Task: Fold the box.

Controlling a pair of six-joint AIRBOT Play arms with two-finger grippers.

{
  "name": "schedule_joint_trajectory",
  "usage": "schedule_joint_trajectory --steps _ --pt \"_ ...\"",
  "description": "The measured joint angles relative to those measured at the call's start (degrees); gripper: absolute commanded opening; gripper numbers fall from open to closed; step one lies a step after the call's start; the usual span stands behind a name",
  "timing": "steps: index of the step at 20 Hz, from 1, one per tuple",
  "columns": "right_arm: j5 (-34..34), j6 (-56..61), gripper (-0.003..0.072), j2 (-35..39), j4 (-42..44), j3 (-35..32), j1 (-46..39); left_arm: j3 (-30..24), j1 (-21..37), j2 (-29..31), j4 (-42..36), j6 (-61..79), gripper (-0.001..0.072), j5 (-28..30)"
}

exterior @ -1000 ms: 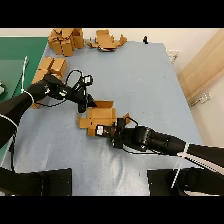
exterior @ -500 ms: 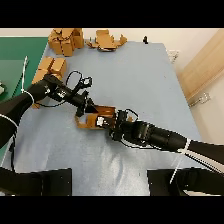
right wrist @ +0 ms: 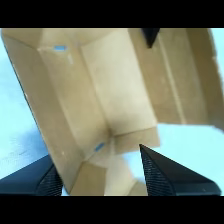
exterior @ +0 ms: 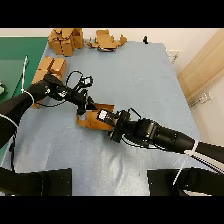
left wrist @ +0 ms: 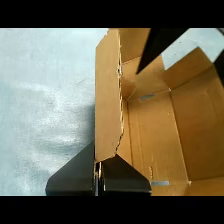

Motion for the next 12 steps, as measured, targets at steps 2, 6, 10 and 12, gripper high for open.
schedule_joint_trajectory --steps 2,6,10,12 --pt "-0.96 -2.38 0.0695 0.33 4.22 0.00 0.02 0.00 0.00 0.00 -0.15 0.02 0.0020 0.74" --pt "-1.55 -7.13 0.0694 0.59 7.89 0.00 0.02 -0.02 0.00 0.00 -0.26 0.02 0.0020 1.29" --pt "-1.25 -10.47 0.0695 0.66 6.40 0.02 0.04 0.00 0.00 0.00 -0.42 0.04 0.0020 -0.92" --pt "-0.55 -11.08 0.0695 0.66 4.52 0.02 0.02 0.00 -0.07 0.00 -0.42 0.02 0.0020 -2.58"
